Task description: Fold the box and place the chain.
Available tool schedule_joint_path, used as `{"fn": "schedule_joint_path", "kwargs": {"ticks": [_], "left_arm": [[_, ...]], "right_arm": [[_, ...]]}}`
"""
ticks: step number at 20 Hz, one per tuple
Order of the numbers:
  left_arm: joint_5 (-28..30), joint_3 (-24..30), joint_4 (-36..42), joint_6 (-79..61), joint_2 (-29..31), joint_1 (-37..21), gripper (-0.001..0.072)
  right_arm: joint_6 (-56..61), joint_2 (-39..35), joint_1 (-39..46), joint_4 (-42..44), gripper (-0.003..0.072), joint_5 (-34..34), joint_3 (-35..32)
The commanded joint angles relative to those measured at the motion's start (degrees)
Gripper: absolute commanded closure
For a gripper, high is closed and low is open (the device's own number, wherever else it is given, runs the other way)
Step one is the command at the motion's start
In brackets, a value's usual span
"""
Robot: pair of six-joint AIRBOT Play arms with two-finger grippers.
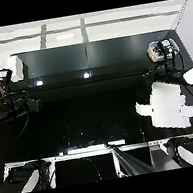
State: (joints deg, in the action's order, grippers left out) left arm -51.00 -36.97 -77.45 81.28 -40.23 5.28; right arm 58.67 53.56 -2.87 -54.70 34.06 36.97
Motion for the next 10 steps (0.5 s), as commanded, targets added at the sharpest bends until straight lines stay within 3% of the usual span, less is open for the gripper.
{"fn": "schedule_joint_path", "kwargs": {"ticks": [1, 3, 7, 8, 9, 10], "left_arm": [[0.0, 0.0, 0.2, 0.0, 0.0, 0.0, 0.0683], [1.2, 0.0, 0.2, 0.0, 0.0, 0.0, 0.0683], [9.5, 0.2, 2.8, 0.3, -0.7, 0.2, 0.068], [11.3, 0.4, 4.9, 0.3, -1.4, 0.2, 0.0622], [12.9, 0.6, 7.7, 0.3, -2.5, 0.2, 0.0327], [13.4, 0.6, 9.2, -0.3, -3.8, 0.3, -0.0011]], "right_arm": [[0.0, 0.0, 0.0, 5.7, 0.0664, 0.3, 0.0], [0.0, 0.0, 0.0, 6.1, 0.0664, 0.2, 0.0], [2.7, 0.0, 0.0, 6.5, 0.0663, 3.0, 0.0], [2.9, 0.0, 0.0, 6.4, 0.061, 5.0, 0.0], [2.9, 0.0, 0.0, 5.8, 0.0158, 7.2, 0.0], [2.9, 0.0, 0.0, 5.8, -0.0016, 9.5, 0.0]]}}
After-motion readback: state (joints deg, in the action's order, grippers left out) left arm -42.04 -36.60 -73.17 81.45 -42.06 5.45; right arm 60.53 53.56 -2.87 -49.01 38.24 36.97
